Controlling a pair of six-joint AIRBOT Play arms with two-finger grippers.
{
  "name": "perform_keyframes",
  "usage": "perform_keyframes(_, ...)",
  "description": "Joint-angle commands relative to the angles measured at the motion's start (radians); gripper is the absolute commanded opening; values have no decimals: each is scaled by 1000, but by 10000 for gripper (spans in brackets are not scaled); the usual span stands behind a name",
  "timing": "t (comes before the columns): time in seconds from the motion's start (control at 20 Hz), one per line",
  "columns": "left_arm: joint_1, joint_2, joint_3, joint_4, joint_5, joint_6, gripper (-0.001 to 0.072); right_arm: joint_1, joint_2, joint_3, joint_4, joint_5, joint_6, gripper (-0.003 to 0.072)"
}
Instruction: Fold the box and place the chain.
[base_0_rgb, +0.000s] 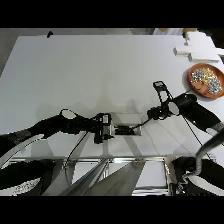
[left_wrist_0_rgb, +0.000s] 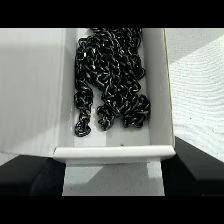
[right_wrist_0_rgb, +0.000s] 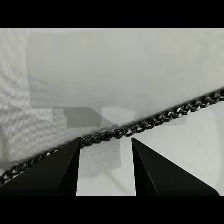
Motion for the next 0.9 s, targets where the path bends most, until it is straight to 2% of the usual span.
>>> perform_keyframes(0.0, 0, 0, 0, 0, 0, 0, 274, -24, 2, -1, 0, -19, 93, 335)
perform_keyframes(0.45, 0, 0, 0, 0, 0, 0, 274, -47, -61, -1, 0, 2, 89, 334)
perform_keyframes(0.5, 0, 0, 0, 0, 0, 0, 274, -47, -61, -1, 0, -3, 82, 300)
perform_keyframes(0.6, 0, 0, 1, 0, 0, 0, 274, -47, -61, -1, 0, -4, 23, 150)
perform_keyframes(0.7, 0, 0, 1, 0, 0, 0, 274, -47, -61, -1, 0, 0, -1, 52)
perform_keyframes(0.85, 0, 0, 1, 0, 0, 0, 274, -47, -60, -1, 1, 31, -16, 26)
